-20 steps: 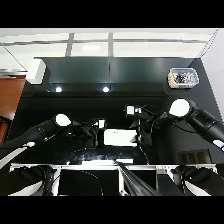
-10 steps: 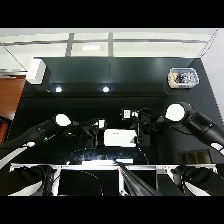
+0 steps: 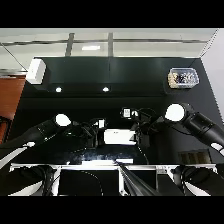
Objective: Fold the box and place the chain.
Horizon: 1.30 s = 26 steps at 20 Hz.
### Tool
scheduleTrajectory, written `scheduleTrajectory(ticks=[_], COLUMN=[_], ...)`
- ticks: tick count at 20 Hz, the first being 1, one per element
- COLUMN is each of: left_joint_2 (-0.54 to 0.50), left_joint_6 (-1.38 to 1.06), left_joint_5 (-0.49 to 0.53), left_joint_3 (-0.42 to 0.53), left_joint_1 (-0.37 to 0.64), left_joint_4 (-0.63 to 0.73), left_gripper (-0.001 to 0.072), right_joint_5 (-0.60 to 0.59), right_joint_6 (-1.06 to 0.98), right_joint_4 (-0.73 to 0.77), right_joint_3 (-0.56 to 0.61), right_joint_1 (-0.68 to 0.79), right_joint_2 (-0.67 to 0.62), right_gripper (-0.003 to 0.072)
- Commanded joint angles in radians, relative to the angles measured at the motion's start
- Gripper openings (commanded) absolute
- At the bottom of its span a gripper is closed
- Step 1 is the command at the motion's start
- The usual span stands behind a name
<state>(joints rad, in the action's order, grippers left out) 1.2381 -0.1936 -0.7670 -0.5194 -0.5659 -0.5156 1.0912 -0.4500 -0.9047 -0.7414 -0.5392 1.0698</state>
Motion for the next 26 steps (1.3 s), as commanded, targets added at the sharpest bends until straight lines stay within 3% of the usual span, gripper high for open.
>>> scheduleTrajectory(ticks=[1, 3, 26], left_joint_2=[0.0, 0.0, 0.0], left_joint_6=[-0.001, -0.001, 0.0], left_joint_5=[0.0, 0.0, 0.0], left_joint_3=[-0.001, -0.001, -0.001], left_joint_1=[0.0, 0.0, 0.0], left_joint_4=[0.0, 0.0, 0.0], left_gripper=[0.0369, 0.0369, 0.0369], right_joint_5=[0.012, 0.011, -0.018], right_joint_6=[-0.007, -0.007, -0.052], right_joint_4=[0.016, 0.016, 0.013], right_joint_3=[0.0, 0.0, 0.0], right_joint_1=[-0.001, -0.001, -0.001], right_joint_2=[-0.001, -0.001, 0.0], right_gripper=[0.0431, 0.0312, 0.0271])
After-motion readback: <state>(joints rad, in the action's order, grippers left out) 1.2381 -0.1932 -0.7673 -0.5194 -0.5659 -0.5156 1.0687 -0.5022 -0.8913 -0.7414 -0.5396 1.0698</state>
